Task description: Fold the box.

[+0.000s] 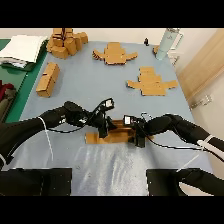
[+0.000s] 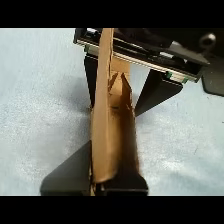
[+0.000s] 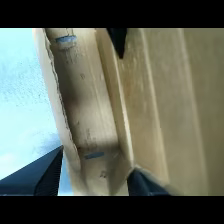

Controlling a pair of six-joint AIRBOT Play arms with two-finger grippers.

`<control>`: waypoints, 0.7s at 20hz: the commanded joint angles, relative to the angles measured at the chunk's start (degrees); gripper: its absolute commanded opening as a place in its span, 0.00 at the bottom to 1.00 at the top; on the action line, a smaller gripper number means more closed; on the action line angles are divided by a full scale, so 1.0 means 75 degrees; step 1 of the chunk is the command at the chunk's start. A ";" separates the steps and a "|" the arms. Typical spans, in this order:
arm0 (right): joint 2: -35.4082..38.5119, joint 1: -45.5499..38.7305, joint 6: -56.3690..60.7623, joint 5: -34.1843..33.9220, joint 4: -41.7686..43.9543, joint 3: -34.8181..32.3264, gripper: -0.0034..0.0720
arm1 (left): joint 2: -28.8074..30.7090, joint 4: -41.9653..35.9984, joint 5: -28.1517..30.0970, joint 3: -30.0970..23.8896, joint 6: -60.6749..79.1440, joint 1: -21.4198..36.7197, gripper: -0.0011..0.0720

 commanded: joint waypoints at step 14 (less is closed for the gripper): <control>-0.0003 0.0003 -0.0003 -0.0175 0.0000 -0.0006 0.73 | 0.1489 0.4013 -0.0813 0.0006 -0.5027 0.1105 0.46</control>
